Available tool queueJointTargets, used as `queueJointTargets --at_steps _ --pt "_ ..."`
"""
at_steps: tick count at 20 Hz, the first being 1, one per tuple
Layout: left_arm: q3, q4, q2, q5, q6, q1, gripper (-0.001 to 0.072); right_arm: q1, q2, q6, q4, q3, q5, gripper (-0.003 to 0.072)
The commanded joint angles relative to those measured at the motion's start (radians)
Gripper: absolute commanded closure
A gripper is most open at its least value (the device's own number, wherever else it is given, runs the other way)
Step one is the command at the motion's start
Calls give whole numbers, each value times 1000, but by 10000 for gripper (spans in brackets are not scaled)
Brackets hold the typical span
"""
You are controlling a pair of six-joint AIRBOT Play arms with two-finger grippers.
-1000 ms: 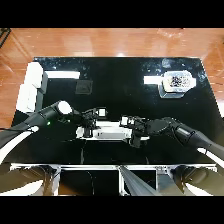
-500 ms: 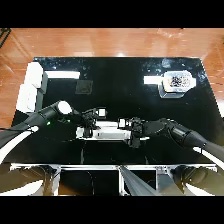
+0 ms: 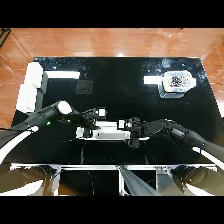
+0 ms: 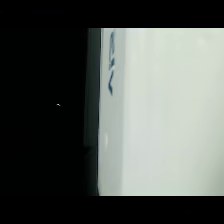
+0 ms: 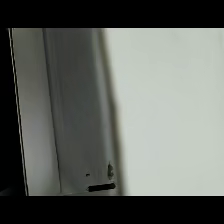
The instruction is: Fold the box and place the chain.
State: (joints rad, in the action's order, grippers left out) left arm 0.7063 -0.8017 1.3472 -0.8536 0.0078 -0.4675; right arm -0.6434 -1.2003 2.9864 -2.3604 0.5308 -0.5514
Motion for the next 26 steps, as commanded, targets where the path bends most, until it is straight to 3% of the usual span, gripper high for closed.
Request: queueJointTargets --at_steps 1,19,20,21,23,25,26 --pt "1 -2 -1 0 -15 0 689 1 -1 0 0 0 27 -13" --pt "1 -3 -1 15 -15 0 689 32 -10 0 -25 0 -10 -12" --pt "1 -3 -1 15 -15 0 689 32 -10 0 -26 0 -10 31" --pt "1 -3 -1 16 -15 0 689 32 -10 0 -35 0 -10 148" --pt "1 -3 -1 16 -15 0 689 32 -10 0 -48 0 -12 152" --pt "1 -3 -1 15 -15 0 689 32 -10 0 -47 0 -15 341" --pt "1 -3 -1 15 -15 0 689 32 -10 0 -47 0 -15 349"
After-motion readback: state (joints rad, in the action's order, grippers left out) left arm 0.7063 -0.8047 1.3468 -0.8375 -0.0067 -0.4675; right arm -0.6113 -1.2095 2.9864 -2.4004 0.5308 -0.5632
